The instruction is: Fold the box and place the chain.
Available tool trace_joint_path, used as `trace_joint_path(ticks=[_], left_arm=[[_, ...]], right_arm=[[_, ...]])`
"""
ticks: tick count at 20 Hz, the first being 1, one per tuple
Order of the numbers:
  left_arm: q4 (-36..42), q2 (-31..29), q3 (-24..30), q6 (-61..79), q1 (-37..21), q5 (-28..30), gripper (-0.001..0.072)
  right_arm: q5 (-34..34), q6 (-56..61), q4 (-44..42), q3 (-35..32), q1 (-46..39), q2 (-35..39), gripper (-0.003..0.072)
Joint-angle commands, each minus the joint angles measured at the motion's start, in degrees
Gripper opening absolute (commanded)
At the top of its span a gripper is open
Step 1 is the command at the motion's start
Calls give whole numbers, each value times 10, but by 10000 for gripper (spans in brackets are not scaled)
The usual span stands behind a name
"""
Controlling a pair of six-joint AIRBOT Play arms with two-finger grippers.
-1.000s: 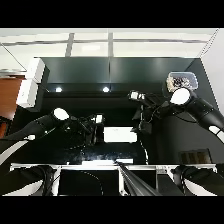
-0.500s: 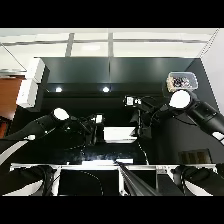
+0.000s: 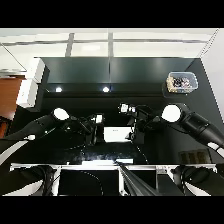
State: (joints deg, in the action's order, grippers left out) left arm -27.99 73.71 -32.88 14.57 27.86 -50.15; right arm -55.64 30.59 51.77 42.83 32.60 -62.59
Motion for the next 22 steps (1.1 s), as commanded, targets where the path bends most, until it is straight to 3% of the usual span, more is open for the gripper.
trace_joint_path(ticks=[1, 2, 4, 6, 9, 21, 22], left_arm=[[0, 0, 0, 0, 0, 0, 469], [0, 0, 0, 0, 0, 0, 469], [0, 0, 0, 0, 0, 0, 469], [0, 0, 0, 0, 0, 0, 469], [0, 0, 0, 0, 0, 0, 469], [0, 0, 0, 0, 0, 0, 469], [0, 0, 0, 0, 0, 0, 469]], right_arm=[[21, 8, 3, -4, 7, 2, 720], [21, 14, -3, -4, 7, 4, 706], [19, 21, -3, -4, 7, 7, 475], [18, 20, -5, -4, 7, 7, 346], [1, 21, -7, -4, 7, 7, 313], [-7, 22, -7, -5, 7, 6, 307], [-7, 22, -7, -5, 7, 6, 244]])
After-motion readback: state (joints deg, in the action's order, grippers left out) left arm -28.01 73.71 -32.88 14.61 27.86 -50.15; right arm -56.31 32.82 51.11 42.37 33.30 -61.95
